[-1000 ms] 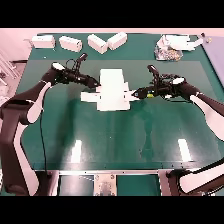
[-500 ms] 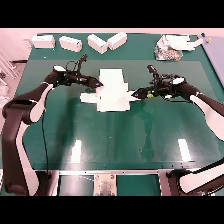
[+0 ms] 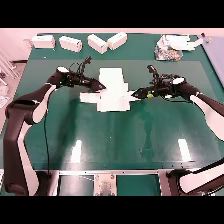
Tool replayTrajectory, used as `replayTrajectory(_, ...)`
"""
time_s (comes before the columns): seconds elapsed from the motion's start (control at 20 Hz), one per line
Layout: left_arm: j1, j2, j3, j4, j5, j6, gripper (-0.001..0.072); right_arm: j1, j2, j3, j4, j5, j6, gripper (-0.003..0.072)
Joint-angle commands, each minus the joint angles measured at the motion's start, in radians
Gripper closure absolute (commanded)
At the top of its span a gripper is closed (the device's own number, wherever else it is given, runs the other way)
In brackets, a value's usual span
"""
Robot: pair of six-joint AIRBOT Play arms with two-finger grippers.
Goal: Fold the box and place the chain.
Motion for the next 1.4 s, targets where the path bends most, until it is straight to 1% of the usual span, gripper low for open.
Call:
replayTrajectory(0.0, 0.002, -0.001, 0.001, 0.005, 0.006, 0.010, 0.0298, 0.000, 0.000, 0.000, 0.000, 0.000, 0.000, 0.0675)
replayTrajectory(0.2, 0.029, -0.001, 0.001, -0.008, 0.003, 0.009, 0.0299, 0.000, 0.000, 0.000, 0.000, 0.000, 0.000, 0.0675)
replayTrajectory(0.25, 0.029, -0.001, 0.001, -0.011, -0.007, 0.009, 0.0367, 0.000, 0.000, 0.000, 0.000, 0.000, 0.000, 0.0676)
replayTrajectory(0.55, 0.003, -0.014, 0.001, 0.005, -0.040, 0.019, 0.0366, 0.000, 0.000, 0.000, 0.000, 0.000, 0.000, 0.0676)
replayTrajectory(0.65, 0.003, -0.017, 0.001, 0.008, -0.037, 0.027, 0.0369, 0.000, 0.000, 0.000, 0.000, 0.000, 0.000, 0.0675)
replayTrajectory(0.7, 0.004, -0.017, 0.001, 0.008, -0.034, 0.029, 0.0474, 0.000, 0.000, 0.000, 0.000, 0.000, 0.000, 0.0676)
replayTrajectory(0.8, 0.004, -0.017, 0.001, 0.008, -0.014, 0.031, 0.0473, 0.000, 0.000, 0.000, -0.001, 0.000, 0.000, 0.0675)
replayTrajectory(1.0, 0.005, -0.017, 0.001, -0.019, -0.008, 0.064, 0.0471, 0.000, 0.000, 0.000, -0.023, 0.000, 0.001, 0.0675)
replayTrajectory(1.1, 0.010, -0.017, 0.001, -0.041, -0.003, 0.070, 0.0414, 0.000, 0.000, 0.000, -0.023, 0.000, 0.001, 0.0675)
replayTrajectory(1.3, 0.012, -0.018, 0.001, -0.044, -0.003, 0.071, 0.0417, 0.000, 0.000, 0.000, -0.023, 0.001, 0.001, 0.0675)
replayTrajectory(1.35, 0.012, -0.018, 0.001, -0.044, -0.004, 0.071, 0.0445, 0.000, 0.000, 0.000, -0.023, 0.001, 0.001, 0.0675)
